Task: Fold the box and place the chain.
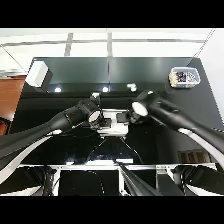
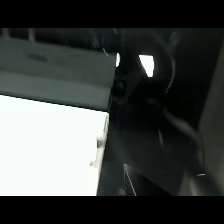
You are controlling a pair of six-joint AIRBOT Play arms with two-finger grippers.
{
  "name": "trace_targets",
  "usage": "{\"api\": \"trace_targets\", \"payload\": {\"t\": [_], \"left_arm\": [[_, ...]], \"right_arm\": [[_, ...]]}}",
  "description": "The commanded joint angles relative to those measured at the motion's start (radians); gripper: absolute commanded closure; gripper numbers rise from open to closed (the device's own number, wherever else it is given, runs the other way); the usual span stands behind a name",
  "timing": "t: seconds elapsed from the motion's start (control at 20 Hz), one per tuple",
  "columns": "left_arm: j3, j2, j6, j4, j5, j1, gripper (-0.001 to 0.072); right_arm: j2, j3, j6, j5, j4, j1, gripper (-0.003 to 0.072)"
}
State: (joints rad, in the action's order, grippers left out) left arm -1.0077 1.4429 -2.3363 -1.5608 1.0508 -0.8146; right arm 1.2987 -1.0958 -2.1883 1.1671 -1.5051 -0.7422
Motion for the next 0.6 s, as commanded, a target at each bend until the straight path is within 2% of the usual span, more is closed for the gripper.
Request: {"api": "trace_targets", "payload": {"t": [0.0, 0.1, 0.15, 0.2, 0.25, 0.3, 0.35, 0.45, 0.55], "left_arm": [[-0.001, 0.0, -0.001, -0.001, 0.001, 0.0, 0.0684], [-0.001, 0.0, -0.001, -0.001, 0.001, 0.0, 0.0684], [-0.001, 0.0, -0.001, -0.001, 0.001, 0.0, 0.0684], [-0.001, 0.0, -0.001, -0.001, 0.002, 0.0, 0.0684], [-0.001, 0.0, 0.0, -0.002, 0.005, 0.0, 0.0684], [-0.001, 0.0, -0.001, -0.002, 0.005, 0.0, 0.0684], [-0.001, 0.0, -0.001, -0.002, 0.005, 0.0, 0.0684], [-0.001, 0.0, -0.001, -0.002, 0.005, 0.0, 0.0684], [-0.001, 0.0, -0.001, -0.002, 0.005, 0.0, 0.0684]], "right_arm": [[-0.192, -0.001, 0.068, 0.041, -0.215, 0.053, 0.0385], [-0.243, 0.001, 0.071, 0.073, -0.523, 0.117, 0.0385], [-0.24, 0.005, 0.093, 0.052, -0.621, 0.177, 0.0383], [-0.234, 0.018, 0.122, -0.019, -0.646, 0.255, 0.0372], [-0.22, 0.035, 0.136, -0.121, -0.634, 0.358, 0.0085], [-0.197, 0.053, 0.137, -0.207, -0.623, 0.455, -0.0014], [-0.16, 0.065, 0.136, -0.29, -0.588, 0.551, -0.0014], [-0.051, 0.048, 0.14, -0.455, -0.422, 0.725, -0.0014], [0.1, -0.08, 0.15, -0.485, -0.283, 0.835, -0.0013]]}}
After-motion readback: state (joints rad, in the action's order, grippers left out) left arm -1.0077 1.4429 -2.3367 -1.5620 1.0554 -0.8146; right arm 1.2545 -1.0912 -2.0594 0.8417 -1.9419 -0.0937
